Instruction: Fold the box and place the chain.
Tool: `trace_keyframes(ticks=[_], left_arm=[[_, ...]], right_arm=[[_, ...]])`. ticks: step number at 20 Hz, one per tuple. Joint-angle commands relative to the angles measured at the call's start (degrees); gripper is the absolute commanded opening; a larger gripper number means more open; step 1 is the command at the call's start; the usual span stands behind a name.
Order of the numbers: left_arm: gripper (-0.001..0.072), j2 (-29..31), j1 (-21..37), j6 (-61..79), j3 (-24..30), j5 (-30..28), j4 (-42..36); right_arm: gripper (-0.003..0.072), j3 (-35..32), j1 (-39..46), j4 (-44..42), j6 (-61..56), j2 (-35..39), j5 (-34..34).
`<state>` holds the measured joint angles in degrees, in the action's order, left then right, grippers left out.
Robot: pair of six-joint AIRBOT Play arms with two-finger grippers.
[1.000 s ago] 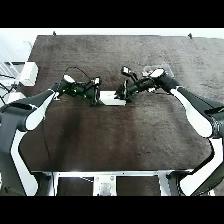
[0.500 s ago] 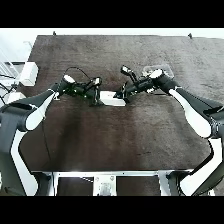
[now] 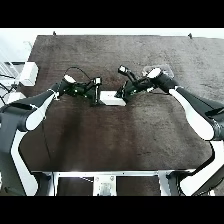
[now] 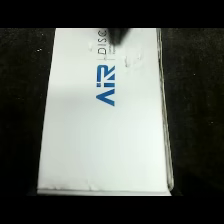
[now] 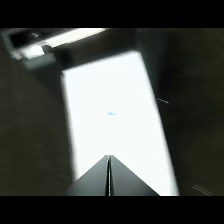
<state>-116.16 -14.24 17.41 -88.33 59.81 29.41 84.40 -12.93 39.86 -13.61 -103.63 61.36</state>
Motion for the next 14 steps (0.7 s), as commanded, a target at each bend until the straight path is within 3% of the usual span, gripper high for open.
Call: trace_keyframes(ticks=[1, 4, 6, 14], left_arm=[[0.0299, 0.02, 0.04, 0.13, 0.00, 0.22, 0.13], [0.0299, 0.02, 0.04, 0.13, 0.00, 0.22, 0.13], [0.0299, 0.02, 0.04, 0.13, 0.00, 0.22, 0.13], [0.0299, 0.02, 0.04, 0.13, 0.00, 0.24, 0.13]], right_arm=[[0.0007, 0.22, 0.33, -7.28, 1.07, 5.51, 0.61], [0.0005, -2.21, 0.70, -7.37, -2.69, 12.68, 0.20], [0.0005, -7.96, 1.49, -7.28, -5.66, 19.61, -2.58], [0.0006, -48.11, 10.05, -7.32, -9.88, 56.08, -28.39]])
